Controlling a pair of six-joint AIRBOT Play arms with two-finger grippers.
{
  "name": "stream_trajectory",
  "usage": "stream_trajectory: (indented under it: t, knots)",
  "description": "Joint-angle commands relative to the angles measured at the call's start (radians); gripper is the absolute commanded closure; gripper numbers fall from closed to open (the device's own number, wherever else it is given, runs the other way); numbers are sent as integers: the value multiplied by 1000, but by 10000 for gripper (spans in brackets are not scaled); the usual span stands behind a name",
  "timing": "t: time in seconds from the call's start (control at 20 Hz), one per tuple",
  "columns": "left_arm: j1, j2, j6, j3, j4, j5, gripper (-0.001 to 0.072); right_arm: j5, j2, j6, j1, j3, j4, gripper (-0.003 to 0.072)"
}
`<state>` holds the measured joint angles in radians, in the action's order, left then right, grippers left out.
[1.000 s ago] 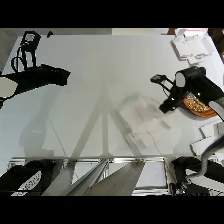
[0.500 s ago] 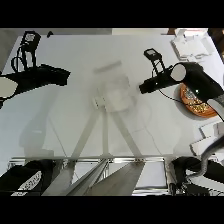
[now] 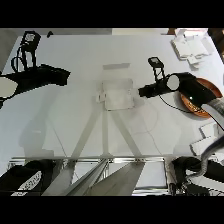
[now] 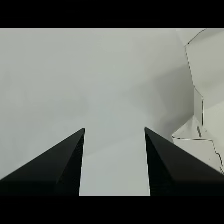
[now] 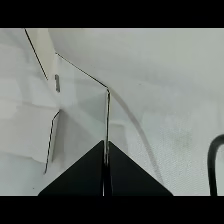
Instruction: Fold the box and place the chain.
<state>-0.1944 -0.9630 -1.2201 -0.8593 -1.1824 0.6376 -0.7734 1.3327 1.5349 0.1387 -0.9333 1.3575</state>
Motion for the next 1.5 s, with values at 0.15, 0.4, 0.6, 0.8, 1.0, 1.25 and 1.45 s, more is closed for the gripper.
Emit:
stream_trajectory:
  t: [0.15,0.4,0.6,0.8,1.0,1.25,1.45]
  knots:
    - [0,0,0,0,0,0,309,34,0,33,1,35,1,678]
    - [0,0,0,0,0,0,309,31,0,33,1,35,0,677]
    - [0,0,0,0,0,0,309,31,0,32,2,35,0,676]
    - [0,0,0,0,0,0,309,31,0,32,1,35,0,676]
    - [0,0,0,0,0,0,309,31,0,32,1,35,0,676]
    - [0,0,0,0,92,-27,309,32,0,32,1,35,0,676]
    - [0,0,0,0,135,-12,310,32,0,32,1,35,0,676]
